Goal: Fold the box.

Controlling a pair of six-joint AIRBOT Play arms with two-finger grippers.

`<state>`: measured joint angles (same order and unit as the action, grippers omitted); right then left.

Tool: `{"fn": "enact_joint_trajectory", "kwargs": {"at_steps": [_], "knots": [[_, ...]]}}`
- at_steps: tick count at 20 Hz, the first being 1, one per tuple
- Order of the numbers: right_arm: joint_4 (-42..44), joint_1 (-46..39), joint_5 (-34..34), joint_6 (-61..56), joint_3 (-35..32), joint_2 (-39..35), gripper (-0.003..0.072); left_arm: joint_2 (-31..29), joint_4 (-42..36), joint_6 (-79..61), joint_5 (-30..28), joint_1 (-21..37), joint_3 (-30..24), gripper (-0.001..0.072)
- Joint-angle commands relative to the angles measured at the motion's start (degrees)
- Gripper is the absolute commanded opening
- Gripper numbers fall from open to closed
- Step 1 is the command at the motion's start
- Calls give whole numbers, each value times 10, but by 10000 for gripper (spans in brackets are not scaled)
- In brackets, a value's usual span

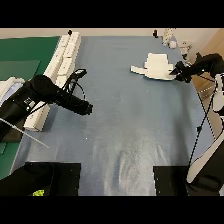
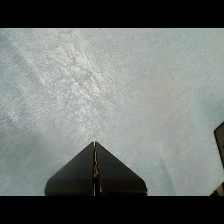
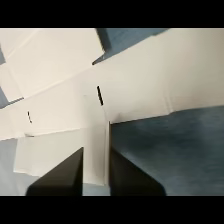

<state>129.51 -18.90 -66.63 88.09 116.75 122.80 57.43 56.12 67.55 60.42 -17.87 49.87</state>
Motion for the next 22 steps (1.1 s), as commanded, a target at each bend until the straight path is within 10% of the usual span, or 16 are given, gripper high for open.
{"fn": "enact_joint_trajectory", "kwargs": {"at_steps": [1, 8, 22], "knots": [[9, 10, -1, 15, 4, -14, 56, 0, 0, 0, 0, 0, 0, 12], [-19, 70, -108, 13, -56, -97, -2, 0, 0, 0, 0, 0, 0, 12], [-77, 360, 196, -192, -810, -652, 7, 0, 0, 0, 0, 0, 0, 12]]}}
